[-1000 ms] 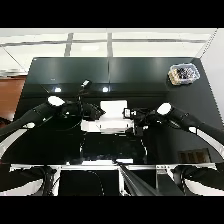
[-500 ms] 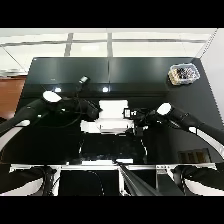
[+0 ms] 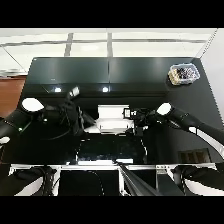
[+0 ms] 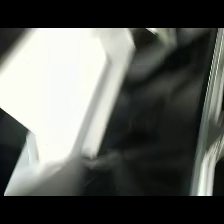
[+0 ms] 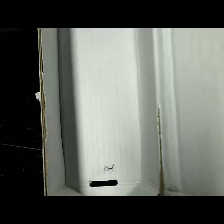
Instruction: Fold the box and place the chain.
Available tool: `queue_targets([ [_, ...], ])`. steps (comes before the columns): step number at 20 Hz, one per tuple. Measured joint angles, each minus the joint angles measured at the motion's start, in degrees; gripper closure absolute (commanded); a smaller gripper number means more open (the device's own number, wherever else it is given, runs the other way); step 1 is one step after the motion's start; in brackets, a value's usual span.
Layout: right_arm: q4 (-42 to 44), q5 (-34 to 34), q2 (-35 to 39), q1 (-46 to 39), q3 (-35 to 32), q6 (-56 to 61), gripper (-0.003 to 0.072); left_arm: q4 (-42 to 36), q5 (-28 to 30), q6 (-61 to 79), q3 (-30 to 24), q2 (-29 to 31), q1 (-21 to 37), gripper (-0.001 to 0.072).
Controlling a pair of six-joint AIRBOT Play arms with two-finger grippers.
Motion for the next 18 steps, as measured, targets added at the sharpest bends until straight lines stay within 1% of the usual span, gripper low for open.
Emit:
queue_targets([
  [2,0.0,0.0,0.0,0.0,0.0,0.0,0.0607,3.8,3.4,5.5,-0.8,0.1,-1.6,0.0],
  [5,0.0,0.0,0.0,0.0,0.0,0.0,0.0607,7.5,12.0,13.4,-1.3,-0.2,-4.9,0.0003],
  [7,0.0,0.0,0.0,0.0,0.0,0.0,0.0607,9.2,16.6,15.9,-1.3,-1.0,-7.0,0.0006],
  [9,0.0,0.0,0.0,0.0,0.0,0.0,0.0607,10.3,18.7,16.8,-1.2,-2.3,-8.9,0.0011],
  [12,0.0,0.0,0.0,0.0,0.0,0.0,0.0607,10.7,20.7,15.9,-1.2,-4.0,-10.6,0.0043],
  [13,0.0,0.0,0.0,0.0,0.0,0.0,0.0607,10.4,21.2,14.9,-1.2,-4.4,-11.0,0.0121],
  [14,0.0,0.0,0.0,0.0,0.0,0.0,0.0607,10.2,21.7,14.1,-1.2,-4.6,-11.1,0.0153],
  [15,0.0,0.0,0.0,0.0,0.0,0.0,0.0607,9.9,21.8,13.6,-1.2,-4.8,-11.3,0.0153],
  [16,0.0,0.0,0.0,0.0,0.0,0.0,0.0607,9.9,21.9,13.1,-1.2,-4.9,-11.4,0.0181],
  [18,0.0,0.0,0.0,0.0,0.0,0.0,0.0607,9.9,22.4,12.5,-1.2,-5.1,-11.6,0.0342],
])
